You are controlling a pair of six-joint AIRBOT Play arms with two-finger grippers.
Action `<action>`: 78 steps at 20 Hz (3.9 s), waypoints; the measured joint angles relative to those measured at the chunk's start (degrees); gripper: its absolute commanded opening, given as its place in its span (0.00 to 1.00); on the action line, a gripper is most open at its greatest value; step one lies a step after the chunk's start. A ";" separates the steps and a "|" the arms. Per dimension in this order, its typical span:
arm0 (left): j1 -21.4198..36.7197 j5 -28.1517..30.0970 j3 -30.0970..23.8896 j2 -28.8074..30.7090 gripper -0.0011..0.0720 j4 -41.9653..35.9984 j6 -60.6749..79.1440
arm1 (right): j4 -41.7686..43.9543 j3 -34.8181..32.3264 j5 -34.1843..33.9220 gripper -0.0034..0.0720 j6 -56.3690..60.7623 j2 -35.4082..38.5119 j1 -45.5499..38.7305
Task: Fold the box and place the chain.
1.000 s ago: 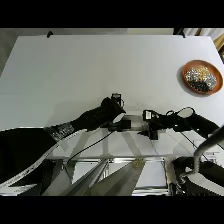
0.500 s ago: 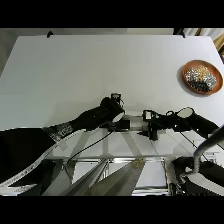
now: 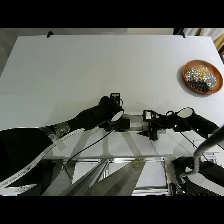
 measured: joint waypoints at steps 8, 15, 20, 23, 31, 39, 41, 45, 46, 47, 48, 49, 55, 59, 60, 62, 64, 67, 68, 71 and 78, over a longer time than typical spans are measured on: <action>4.24 -0.61 -0.72 8.22 0.70 -1.11 9.68 | 0.00 0.00 0.00 0.50 0.00 0.00 0.00; 11.85 -2.58 -13.18 22.51 0.85 -9.94 55.06 | 0.00 0.00 -0.02 0.50 0.00 0.00 0.00; 20.24 5.38 -27.50 26.51 0.89 -25.16 105.85 | 0.00 0.00 -0.02 0.50 0.00 0.00 0.00; 22.80 11.28 -31.15 22.64 0.89 -34.73 125.92 | 0.00 0.00 -0.02 0.50 -0.02 0.00 0.00; 22.03 22.01 -33.14 14.82 0.97 -50.77 154.55 | 0.00 0.00 -0.02 0.50 0.00 0.00 0.00; 19.28 25.29 -33.18 11.72 0.97 -60.54 163.86 | 0.00 0.00 -0.02 0.50 -0.02 0.00 0.00; 18.32 26.08 -33.18 11.10 0.97 -62.64 165.22 | -0.02 0.00 -0.02 0.50 -0.07 0.00 0.00; 17.44 26.56 -33.18 10.58 0.97 -64.89 166.53 | -0.07 0.00 -0.02 0.50 -0.09 0.00 0.00; 17.35 26.62 -33.18 10.56 0.97 -65.20 166.64 | -0.07 0.00 -0.02 0.50 -0.09 0.00 0.00; 17.27 26.67 -33.18 10.47 0.97 -65.61 166.77 | -0.07 0.00 -0.02 0.50 -0.07 0.00 0.00; 17.22 26.67 -33.18 10.43 0.97 -65.94 166.86 | -0.04 0.00 -0.02 0.50 -0.07 0.00 0.00; 17.20 26.69 -33.16 10.25 0.96 -66.36 166.94 | -0.04 0.00 -0.02 0.50 -0.04 0.00 0.00; 17.14 26.36 -33.16 9.01 0.36 -67.34 166.68 | -0.07 0.00 0.02 0.50 -0.07 0.00 0.00; 17.14 26.36 -33.14 8.76 0.36 -67.47 166.70 | -0.07 0.00 0.04 0.50 -0.04 0.00 0.00; 17.14 26.38 -33.14 8.74 0.36 -67.47 166.70 | -0.07 0.00 0.04 0.50 -0.04 0.00 0.00; 17.14 26.38 -33.14 8.72 0.36 -67.45 166.70 | -0.04 0.00 0.04 0.50 -0.02 0.00 0.00; 17.14 26.40 -33.14 8.72 0.36 -67.43 166.70 | -0.04 0.00 0.02 0.50 -0.02 0.00 0.00; 17.14 26.43 -33.11 8.72 0.36 -67.36 166.70 | -0.04 0.00 0.02 0.50 -0.02 0.00 0.00; 17.14 26.43 -33.11 8.72 0.36 -67.36 166.70 | -0.02 0.00 0.02 0.50 -0.02 0.00 0.00; 17.14 26.45 -33.11 8.70 0.36 -67.34 166.70 | -0.02 0.00 0.02 0.50 -0.02 0.00 0.00; 17.14 26.47 -33.11 8.70 0.36 -67.32 166.72 | 0.02 0.00 0.00 0.62 -0.04 0.00 0.00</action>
